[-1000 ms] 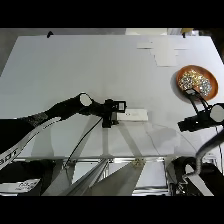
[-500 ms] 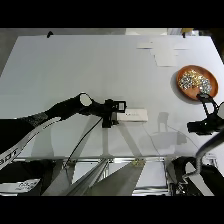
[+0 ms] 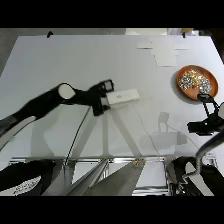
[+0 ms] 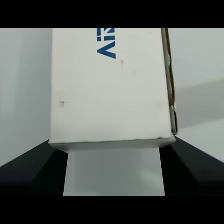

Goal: Fold the box and place the chain.

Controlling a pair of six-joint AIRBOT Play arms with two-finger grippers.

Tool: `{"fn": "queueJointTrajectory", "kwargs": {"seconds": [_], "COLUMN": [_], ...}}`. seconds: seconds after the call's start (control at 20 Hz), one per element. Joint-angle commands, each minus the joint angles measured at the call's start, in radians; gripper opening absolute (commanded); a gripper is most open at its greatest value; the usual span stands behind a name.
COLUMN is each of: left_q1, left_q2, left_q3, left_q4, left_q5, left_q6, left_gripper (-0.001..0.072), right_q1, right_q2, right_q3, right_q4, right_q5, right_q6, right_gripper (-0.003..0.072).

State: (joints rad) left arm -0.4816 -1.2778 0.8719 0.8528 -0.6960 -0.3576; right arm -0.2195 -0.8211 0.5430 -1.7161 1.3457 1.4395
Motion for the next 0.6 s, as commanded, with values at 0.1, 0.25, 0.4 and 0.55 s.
{"fn": "queueJointTrajectory", "kwargs": {"seconds": [0.1, 0.25, 0.4, 0.55], "left_q1": [0.33, 0.533, 0.682, 0.739], "left_q2": [0.233, 0.249, 0.217, 0.18], "left_q3": [0.0, -0.012, -0.059, -0.103], "left_q4": [0.397, 0.446, 0.446, 0.451], "left_q5": [-0.064, -0.126, -0.185, -0.193], "left_q6": [-0.556, -0.674, -0.737, -0.786], "left_gripper": [0.0001, 0.0002, 0.0003, 0.0043], "right_q1": [-0.001, -0.001, -0.001, -0.001], "right_q2": [-0.001, -0.001, -0.001, -0.001], "right_q3": [0.001, 0.001, 0.001, 0.001], "right_q4": [0.0, 0.0, 0.0, 0.0], "right_q5": [0.001, 0.001, 0.001, 0.001], "right_q6": [0.0, 0.0, 0.0, 0.0], "right_gripper": [0.002, 0.002, 0.002, 0.002]}}
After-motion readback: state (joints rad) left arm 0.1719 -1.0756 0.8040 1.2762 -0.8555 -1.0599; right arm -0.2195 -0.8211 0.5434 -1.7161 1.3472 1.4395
